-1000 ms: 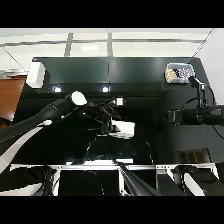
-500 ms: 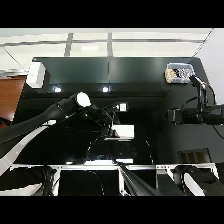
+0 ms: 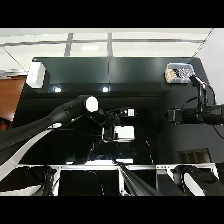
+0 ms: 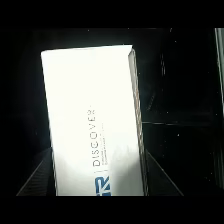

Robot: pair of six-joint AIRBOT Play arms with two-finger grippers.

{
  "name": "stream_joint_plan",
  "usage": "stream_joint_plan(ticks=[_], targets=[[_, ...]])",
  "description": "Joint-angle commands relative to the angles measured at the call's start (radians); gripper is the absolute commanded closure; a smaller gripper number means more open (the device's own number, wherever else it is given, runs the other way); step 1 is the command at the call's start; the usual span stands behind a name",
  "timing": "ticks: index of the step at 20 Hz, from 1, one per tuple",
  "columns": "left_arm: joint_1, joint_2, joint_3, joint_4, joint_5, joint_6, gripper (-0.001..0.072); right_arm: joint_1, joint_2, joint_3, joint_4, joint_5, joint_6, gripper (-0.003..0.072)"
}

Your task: Fold the box and place the chain.

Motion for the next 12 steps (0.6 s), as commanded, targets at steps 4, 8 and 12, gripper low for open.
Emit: stream_joint_plan(ticks=[4, 8, 12], targets=[[-0.070, -0.032, 0.005, 0.198, 0.129, -0.286, -0.0001, 0.000, 0.001, 0.000, 0.000, -0.008, 0.000, 0.0670], [-0.083, -0.042, 0.054, 0.263, 0.118, -0.369, 0.0387, 0.000, 0.001, 0.000, 0.000, -0.030, 0.000, 0.0670], [0.067, 0.035, 0.128, 0.490, -0.077, -0.607, 0.0426, 0.000, 0.001, 0.000, 0.000, -0.030, 0.000, 0.0670]])
